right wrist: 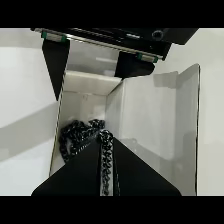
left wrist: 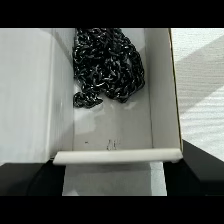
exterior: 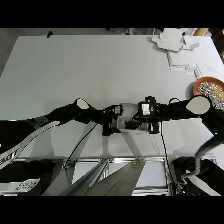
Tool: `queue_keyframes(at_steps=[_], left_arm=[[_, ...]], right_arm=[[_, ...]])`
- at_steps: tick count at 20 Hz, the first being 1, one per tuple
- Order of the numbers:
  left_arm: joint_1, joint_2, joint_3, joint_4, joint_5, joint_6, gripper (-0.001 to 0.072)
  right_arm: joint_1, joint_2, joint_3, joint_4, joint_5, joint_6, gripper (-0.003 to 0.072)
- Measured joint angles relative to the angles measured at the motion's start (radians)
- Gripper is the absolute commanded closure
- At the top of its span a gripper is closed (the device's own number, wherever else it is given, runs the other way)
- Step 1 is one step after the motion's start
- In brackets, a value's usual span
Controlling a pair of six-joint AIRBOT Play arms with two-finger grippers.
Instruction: Fold the box and place the chain.
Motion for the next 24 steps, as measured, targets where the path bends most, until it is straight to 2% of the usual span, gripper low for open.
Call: queue_keyframes(at_steps=[19,24], left_arm=[[0.000,0.000,0.000,0.000,0.000,0.000,0.0499],[0.000,0.000,0.000,0.000,0.000,0.000,0.0499]], right_arm=[[0.000,-0.003,0.000,-0.008,-0.003,-0.001,0.0667],[0.000,-0.064,-0.001,-0.008,0.009,-0.003,0.0665]])
